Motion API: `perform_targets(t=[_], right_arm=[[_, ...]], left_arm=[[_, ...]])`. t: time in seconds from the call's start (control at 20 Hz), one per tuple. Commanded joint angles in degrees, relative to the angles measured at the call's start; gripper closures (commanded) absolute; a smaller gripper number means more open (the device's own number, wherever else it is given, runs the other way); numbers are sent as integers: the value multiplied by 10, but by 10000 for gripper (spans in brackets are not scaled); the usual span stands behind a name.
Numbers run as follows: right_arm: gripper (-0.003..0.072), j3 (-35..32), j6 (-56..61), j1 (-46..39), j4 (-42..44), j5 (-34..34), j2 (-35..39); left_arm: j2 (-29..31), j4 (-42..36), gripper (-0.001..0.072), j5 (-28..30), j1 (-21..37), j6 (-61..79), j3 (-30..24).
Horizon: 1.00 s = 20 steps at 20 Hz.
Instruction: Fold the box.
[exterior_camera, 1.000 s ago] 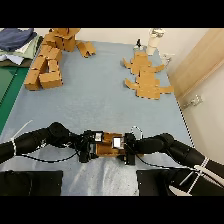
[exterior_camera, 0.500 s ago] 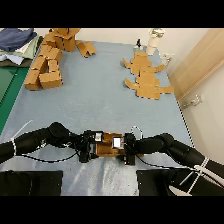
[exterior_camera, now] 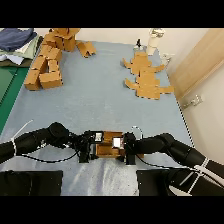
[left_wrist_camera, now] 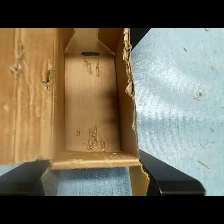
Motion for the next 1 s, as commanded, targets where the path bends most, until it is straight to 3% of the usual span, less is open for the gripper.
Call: perform_targets(t=[0.0,0.25,0.4,0.65,0.95], right_arm=[[-34,0,19,-2,-9,-23,17],[-34,0,151,-2,-121,-54,71],[-34,0,220,-2,-177,-112,113],[-34,4,288,-1,-145,-200,222],[-34,16,533,-1,-15,-210,323]], left_arm=[[0,0,253,4,0,0,0],[0,0,253,4,0,0,0],[0,0,253,4,0,0,0],[0,0,253,4,0,0,0],[0,0,253,4,0,0,0]])
